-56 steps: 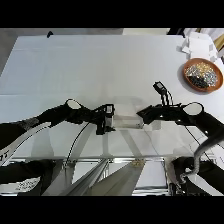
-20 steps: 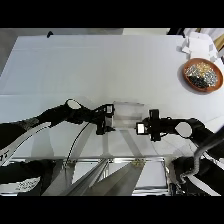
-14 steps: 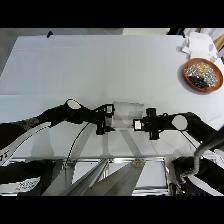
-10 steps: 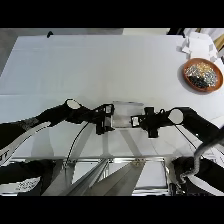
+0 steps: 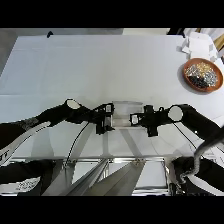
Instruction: Fold the box and place the chain.
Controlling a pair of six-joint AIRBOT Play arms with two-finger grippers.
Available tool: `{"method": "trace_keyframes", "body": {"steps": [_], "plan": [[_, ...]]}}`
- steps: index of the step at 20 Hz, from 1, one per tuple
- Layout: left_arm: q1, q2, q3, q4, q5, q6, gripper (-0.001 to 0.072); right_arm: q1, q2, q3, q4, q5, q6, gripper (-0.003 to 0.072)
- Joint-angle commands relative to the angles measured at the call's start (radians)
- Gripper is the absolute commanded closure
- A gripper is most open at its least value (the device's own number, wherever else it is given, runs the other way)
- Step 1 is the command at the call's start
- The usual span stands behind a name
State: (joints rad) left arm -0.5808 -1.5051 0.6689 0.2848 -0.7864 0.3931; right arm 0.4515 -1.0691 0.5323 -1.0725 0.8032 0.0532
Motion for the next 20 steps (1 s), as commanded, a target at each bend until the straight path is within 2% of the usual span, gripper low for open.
{"method": "trace_keyframes", "body": {"steps": [1,7,9,13,15,20], "plan": [[0.000,0.000,0.000,0.003,-0.003,0.002,0.0574,-0.011,0.015,0.000,-0.026,0.026,-0.001,0.0666],[0.000,0.000,0.000,0.003,-0.003,0.002,0.0574,-0.010,0.011,0.000,0.081,0.027,-0.002,0.0662],[0.000,0.000,0.000,0.003,-0.003,0.003,0.0574,-0.010,0.009,0.000,0.092,0.027,-0.002,0.0546],[0.000,0.000,0.000,0.003,-0.003,0.002,0.0574,-0.010,0.008,0.000,0.117,0.016,-0.002,0.0497],[0.000,0.000,0.000,0.003,-0.003,0.002,0.0574,-0.010,-0.003,0.000,0.116,0.016,-0.002,0.0390],[0.000,0.000,0.000,0.003,-0.003,0.002,0.0574,-0.010,-0.014,0.000,0.115,0.002,-0.002,0.0386]]}}
